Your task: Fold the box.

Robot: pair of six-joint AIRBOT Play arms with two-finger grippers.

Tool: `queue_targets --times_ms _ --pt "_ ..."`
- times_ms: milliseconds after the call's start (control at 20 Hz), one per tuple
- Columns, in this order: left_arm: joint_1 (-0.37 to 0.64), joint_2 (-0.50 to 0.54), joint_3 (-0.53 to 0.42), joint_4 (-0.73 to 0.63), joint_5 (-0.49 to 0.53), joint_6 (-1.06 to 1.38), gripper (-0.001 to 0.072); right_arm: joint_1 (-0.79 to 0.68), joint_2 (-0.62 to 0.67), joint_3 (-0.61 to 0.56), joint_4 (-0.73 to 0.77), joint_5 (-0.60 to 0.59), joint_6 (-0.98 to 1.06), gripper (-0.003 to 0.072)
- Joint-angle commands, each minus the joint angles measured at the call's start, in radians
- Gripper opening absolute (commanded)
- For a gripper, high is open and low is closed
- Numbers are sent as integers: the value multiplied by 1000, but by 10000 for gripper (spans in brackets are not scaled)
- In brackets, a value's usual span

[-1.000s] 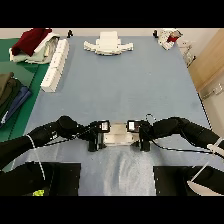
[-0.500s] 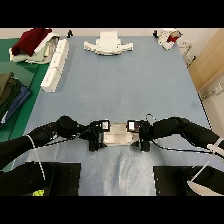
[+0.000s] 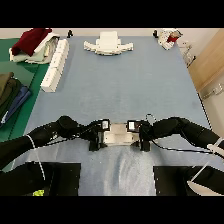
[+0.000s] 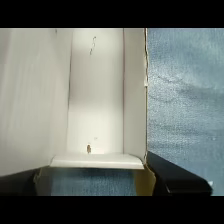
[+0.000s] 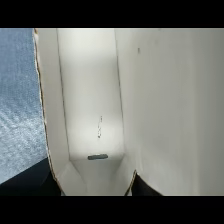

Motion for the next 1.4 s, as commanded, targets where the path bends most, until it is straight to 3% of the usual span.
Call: queue_targets --times_ms 0,200,250,300,1350 --pt "0 0 1 1 -1 1 690 -1 -1 1 0 0 0 445" --pt "0 0 1 1 -1 1 686 -1 -1 1 0 0 0 446" --pt "0 0 1 2 -2 2 563 -1 -1 1 0 0 0 446" --pt "0 0 1 2 -2 2 505 -1 -1 1 0 0 0 446" --pt "0 0 1 1 0 0 505 -1 -1 1 1 0 0 446"
